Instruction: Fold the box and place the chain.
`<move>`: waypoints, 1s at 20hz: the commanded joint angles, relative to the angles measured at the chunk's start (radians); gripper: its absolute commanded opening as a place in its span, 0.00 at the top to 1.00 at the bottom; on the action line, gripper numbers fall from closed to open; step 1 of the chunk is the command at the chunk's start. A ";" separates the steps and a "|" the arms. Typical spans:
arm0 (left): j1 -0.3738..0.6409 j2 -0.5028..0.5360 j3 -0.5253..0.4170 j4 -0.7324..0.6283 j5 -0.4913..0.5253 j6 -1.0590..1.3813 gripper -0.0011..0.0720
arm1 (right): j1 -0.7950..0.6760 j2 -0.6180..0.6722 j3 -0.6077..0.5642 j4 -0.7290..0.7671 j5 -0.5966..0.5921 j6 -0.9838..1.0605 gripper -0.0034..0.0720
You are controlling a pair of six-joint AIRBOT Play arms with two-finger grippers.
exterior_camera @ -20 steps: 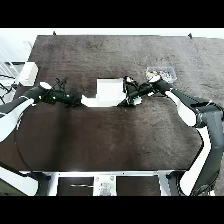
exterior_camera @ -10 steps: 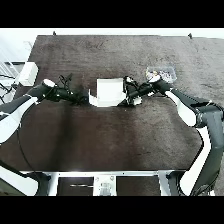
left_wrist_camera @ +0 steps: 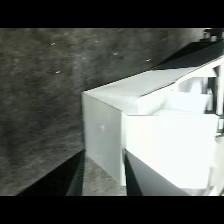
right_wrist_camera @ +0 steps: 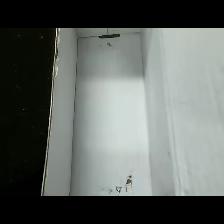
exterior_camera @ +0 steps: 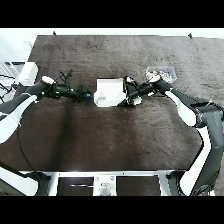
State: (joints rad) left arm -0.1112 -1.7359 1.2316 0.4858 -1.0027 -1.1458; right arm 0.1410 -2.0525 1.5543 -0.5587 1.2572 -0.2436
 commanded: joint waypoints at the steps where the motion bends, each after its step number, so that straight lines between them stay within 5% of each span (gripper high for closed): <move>1: 0.000 0.001 0.005 -0.050 -0.020 0.003 0.56 | 0.001 0.000 0.000 0.000 0.000 0.000 0.18; 13: -0.056 0.001 0.034 0.003 -0.027 -0.064 0.55 | 0.001 0.000 0.000 0.000 0.000 0.000 0.18; 17: -0.097 0.001 0.105 0.216 -0.035 -0.211 0.55 | 0.001 0.000 0.000 0.000 0.000 0.000 0.18; 20: -0.114 0.001 0.132 0.255 -0.036 -0.246 0.53 | 0.001 0.000 0.000 0.000 0.000 0.000 0.18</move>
State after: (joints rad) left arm -0.2070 -1.7359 1.3327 0.6556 -1.0397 -1.3266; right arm 0.1410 -2.0525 1.5543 -0.5591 1.2575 -0.2440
